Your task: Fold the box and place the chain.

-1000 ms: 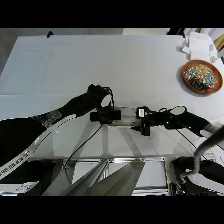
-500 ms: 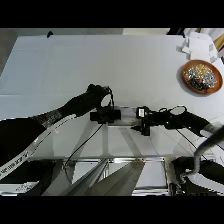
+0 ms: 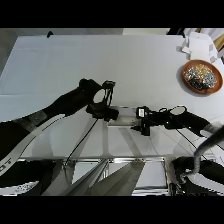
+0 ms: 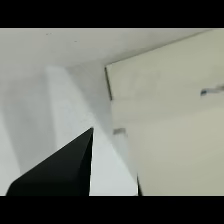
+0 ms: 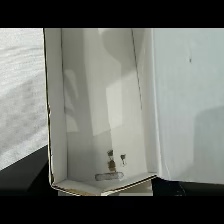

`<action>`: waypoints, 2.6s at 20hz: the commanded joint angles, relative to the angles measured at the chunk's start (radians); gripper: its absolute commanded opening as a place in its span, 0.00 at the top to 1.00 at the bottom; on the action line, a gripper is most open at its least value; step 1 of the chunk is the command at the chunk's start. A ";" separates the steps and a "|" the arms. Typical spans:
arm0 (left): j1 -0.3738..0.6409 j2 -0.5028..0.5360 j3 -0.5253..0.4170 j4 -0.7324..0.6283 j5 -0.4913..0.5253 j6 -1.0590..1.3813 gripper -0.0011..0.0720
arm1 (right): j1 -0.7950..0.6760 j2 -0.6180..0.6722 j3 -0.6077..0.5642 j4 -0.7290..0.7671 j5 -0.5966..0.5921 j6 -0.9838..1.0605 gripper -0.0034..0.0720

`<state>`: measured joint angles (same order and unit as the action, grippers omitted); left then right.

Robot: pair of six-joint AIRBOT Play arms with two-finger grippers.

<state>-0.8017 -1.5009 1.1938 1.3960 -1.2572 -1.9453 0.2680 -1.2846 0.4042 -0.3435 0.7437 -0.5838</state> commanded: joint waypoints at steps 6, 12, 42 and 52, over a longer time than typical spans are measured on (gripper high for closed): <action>0.179 0.158 -0.018 -0.023 -0.130 0.663 0.04 | 0.000 0.001 0.000 0.000 0.000 0.000 0.52; 0.380 0.157 -0.235 -0.481 -0.066 1.730 0.04 | 0.000 0.001 0.000 0.000 0.000 0.000 0.52; 0.335 0.014 -0.460 -0.868 0.357 2.340 0.02 | 0.000 0.001 0.000 0.000 0.000 0.000 0.52; 0.327 0.050 -0.468 -0.853 0.344 2.268 0.01 | 0.000 0.001 0.000 0.000 0.000 0.000 0.52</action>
<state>-0.4744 -1.4574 0.7296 0.5407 -0.9176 0.3668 0.2680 -1.2846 0.4042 -0.3435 0.7441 -0.5846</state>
